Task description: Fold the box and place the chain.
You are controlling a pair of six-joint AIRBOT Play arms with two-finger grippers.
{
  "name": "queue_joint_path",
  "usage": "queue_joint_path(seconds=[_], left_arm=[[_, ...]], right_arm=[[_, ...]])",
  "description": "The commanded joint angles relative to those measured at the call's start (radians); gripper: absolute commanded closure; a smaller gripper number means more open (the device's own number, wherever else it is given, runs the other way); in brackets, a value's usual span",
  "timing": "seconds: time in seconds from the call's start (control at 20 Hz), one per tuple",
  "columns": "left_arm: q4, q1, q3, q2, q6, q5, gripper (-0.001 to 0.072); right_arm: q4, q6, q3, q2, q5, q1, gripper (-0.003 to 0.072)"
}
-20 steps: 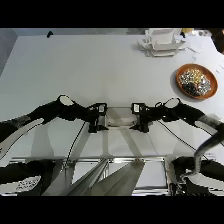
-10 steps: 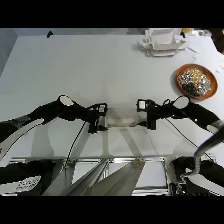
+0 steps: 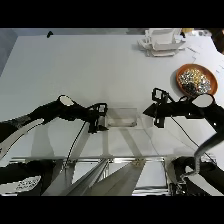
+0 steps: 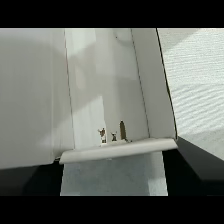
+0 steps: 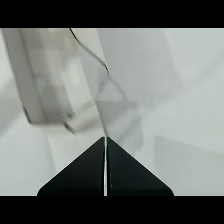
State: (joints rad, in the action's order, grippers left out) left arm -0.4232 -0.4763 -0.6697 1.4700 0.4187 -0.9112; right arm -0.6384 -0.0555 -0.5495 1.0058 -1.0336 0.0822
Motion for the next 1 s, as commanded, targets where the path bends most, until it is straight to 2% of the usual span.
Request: queue_joint_path(seconds=[0.0,0.2,0.35,0.5,0.8,0.95], left_arm=[[0.0,0.001,-0.001,0.0,0.0,0.002,0.0518],[0.0,0.001,-0.001,0.0,0.0,0.002,0.0518],[0.0,0.001,-0.001,0.0,0.0,0.002,0.0518],[0.0,0.001,-0.001,0.0,0.0,0.002,0.0518],[0.0,0.001,-0.001,0.0,0.0,0.002,0.0518],[0.0,0.001,-0.001,0.0,0.0,0.002,0.0518]], right_arm=[[0.209,0.042,-0.001,-0.023,-0.086,0.021,0.0666],[0.229,0.093,-0.001,-0.006,-0.003,0.139,0.0666],[0.229,0.189,-0.001,0.02,0.25,0.204,0.0667],[0.219,0.32,-0.001,0.056,0.385,0.209,0.0666],[0.158,0.427,-0.001,0.177,0.406,0.209,0.0667],[0.114,0.459,-0.002,0.196,0.4,0.209,0.0667]])
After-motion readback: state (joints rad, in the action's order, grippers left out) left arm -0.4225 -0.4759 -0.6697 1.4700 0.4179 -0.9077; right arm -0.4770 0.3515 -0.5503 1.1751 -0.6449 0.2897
